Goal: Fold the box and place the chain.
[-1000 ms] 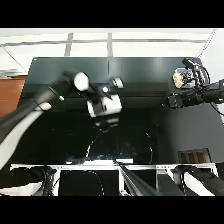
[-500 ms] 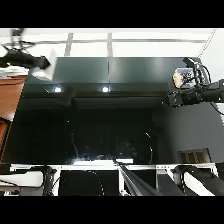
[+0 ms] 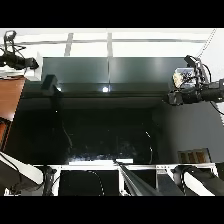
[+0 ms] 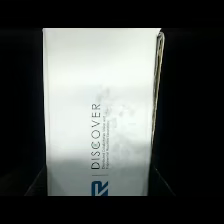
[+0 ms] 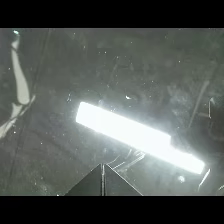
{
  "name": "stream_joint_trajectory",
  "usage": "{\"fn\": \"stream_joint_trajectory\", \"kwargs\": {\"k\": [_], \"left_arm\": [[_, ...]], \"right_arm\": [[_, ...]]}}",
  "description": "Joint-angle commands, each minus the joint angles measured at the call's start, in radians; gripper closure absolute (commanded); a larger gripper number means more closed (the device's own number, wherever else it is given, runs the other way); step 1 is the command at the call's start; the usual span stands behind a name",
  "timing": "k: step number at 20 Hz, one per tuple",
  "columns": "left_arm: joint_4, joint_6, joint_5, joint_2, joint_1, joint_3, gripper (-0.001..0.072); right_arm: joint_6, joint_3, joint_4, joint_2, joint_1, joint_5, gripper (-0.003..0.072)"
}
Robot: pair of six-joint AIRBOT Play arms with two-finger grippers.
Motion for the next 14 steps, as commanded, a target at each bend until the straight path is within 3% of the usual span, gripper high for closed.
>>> {"fn": "stream_joint_trajectory", "kwargs": {"k": [1,3,7,8,9,10,12,14], "left_arm": [[0.023,0.005,-0.048,-0.078,0.004,0.037,0.0431],[0.025,-0.003,-0.099,-0.071,0.002,0.06,-0.0005],[0.083,-0.082,-0.255,-0.019,-0.014,0.299,-0.0002],[0.076,-0.154,-0.251,0.033,-0.016,0.308,0.0063],[0.061,-0.229,-0.251,0.093,-0.019,0.288,0.0288],[0.017,-0.273,-0.258,0.17,-0.021,0.227,0.0642],[-0.1,-0.186,-0.237,0.351,-0.038,0.003,0.0685],[-0.116,-0.131,-0.113,0.563,-0.098,-0.327,0.0686]], "right_arm": [[0.003,0.0,0.0,0.0,-0.001,-0.024,0.0671],[0.002,0.0,0.0,0.0,-0.001,-0.024,0.0671],[0.002,0.0,0.0,0.0,-0.001,-0.032,0.0671],[0.002,0.0,0.005,0.0,0.0,-0.04,0.0671],[0.002,0.0,0.014,-0.001,0.0,-0.054,0.0671],[0.002,-0.003,0.025,-0.001,0.0,-0.072,0.0671],[0.0,-0.024,0.033,-0.001,0.008,-0.119,0.0671],[-0.014,-0.076,0.031,-0.001,0.031,-0.182,0.0671]]}}
